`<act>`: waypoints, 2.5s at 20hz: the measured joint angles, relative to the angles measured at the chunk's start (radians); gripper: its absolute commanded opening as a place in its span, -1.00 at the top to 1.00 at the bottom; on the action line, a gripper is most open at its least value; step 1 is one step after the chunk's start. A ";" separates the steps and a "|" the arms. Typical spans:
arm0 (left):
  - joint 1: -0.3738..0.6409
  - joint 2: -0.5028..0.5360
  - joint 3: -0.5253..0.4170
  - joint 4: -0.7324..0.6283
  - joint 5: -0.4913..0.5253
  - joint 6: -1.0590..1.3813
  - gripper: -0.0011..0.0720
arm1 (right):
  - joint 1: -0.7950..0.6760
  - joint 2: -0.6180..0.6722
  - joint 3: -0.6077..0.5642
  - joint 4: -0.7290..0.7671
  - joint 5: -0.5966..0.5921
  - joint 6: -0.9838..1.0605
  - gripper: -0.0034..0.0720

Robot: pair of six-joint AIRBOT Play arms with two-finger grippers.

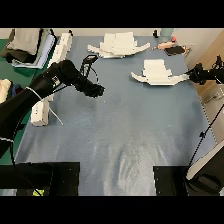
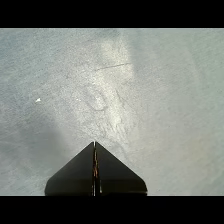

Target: Fold the box.

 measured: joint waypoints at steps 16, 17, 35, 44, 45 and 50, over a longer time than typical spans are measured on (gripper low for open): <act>0.000 0.000 0.000 0.000 0.000 0.000 0.93 | 0.108 0.274 -0.241 -0.011 0.264 -0.035 0.92; 0.001 0.000 0.000 0.000 -0.002 0.000 0.93 | 0.123 0.332 -0.313 -0.034 0.260 -0.038 0.92; 0.002 0.000 0.000 0.000 -0.135 0.005 0.92 | 0.234 1.091 -1.444 -0.135 -0.092 -0.031 0.26; 0.002 0.000 0.000 0.000 -0.138 0.004 0.92 | 0.235 0.877 -1.332 -0.090 0.030 -0.139 0.32; 0.002 0.000 0.000 0.000 -0.139 0.002 0.92 | 0.236 0.853 -1.318 -0.068 0.049 -0.160 0.39; 0.001 0.000 0.000 -0.005 -0.145 0.000 0.92 | 0.273 0.785 -1.291 0.028 0.095 -0.263 0.91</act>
